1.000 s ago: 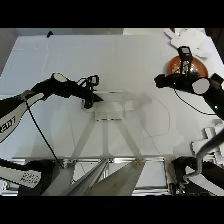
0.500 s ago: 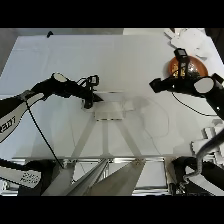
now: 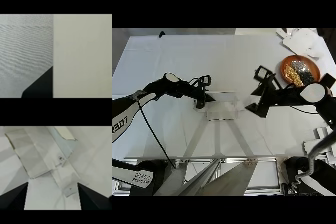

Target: Fold the box and place the chain.

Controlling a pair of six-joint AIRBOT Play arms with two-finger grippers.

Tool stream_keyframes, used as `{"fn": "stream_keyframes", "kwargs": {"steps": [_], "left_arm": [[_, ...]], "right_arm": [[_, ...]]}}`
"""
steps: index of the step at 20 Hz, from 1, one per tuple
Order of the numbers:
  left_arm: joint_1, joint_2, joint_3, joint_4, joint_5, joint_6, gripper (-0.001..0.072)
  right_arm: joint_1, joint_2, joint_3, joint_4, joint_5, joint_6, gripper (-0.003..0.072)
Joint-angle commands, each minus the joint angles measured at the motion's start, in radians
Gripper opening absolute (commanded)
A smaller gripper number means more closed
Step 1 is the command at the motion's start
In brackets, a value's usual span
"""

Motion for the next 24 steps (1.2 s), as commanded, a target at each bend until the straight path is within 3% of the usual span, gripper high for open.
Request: {"fn": "stream_keyframes", "kwargs": {"steps": [1,6,8,15,18,24], "left_arm": [[0.000,0.001,0.000,0.000,0.000,0.000,0.0012],[0.000,0.001,-0.001,0.000,0.000,0.000,0.0012],[0.000,0.001,0.000,0.000,0.000,0.000,0.0012],[0.000,0.001,0.000,0.000,0.000,0.000,0.0012],[0.000,0.001,0.000,0.000,0.000,0.000,0.0012],[0.000,0.001,0.000,0.000,0.000,0.000,0.0012]], "right_arm": [[0.071,0.009,0.001,0.012,0.029,-0.071,0.0694],[0.082,0.012,-0.001,0.010,0.034,-0.073,0.0693],[0.082,0.014,-0.024,0.004,-0.030,-0.092,0.0693],[0.081,0.019,-0.253,0.074,-0.220,-0.496,0.0693],[0.081,0.004,-0.261,0.200,-0.237,-0.694,0.0693],[0.081,-0.154,-0.261,0.298,-0.295,-0.825,0.0693]]}}
